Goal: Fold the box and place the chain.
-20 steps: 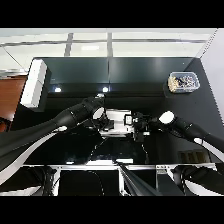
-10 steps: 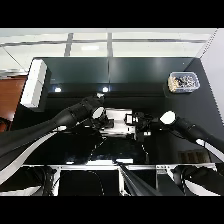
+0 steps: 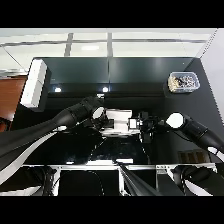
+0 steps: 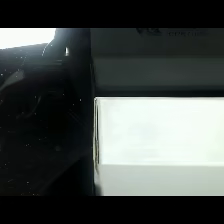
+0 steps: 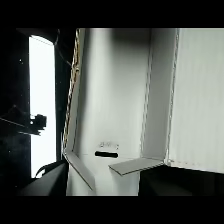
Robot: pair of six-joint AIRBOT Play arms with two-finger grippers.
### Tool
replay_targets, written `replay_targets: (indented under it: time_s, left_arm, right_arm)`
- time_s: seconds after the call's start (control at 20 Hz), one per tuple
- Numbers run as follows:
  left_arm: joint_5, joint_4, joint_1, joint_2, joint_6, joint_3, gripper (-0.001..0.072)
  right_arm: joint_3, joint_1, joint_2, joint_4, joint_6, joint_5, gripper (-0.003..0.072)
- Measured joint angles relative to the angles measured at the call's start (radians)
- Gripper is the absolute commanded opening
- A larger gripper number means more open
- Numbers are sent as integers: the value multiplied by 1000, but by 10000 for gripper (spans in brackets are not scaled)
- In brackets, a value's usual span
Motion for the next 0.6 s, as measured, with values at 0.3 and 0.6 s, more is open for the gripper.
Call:
replay_targets:
  time_s: [0.3,0.6]
  left_arm:
    - [2,-5,0,0,0,0,28]
    - [2,-5,1,0,0,0,28]
  right_arm:
    - [0,2,-6,65,5,-35,179]
    - [0,2,-66,237,8,-64,260]
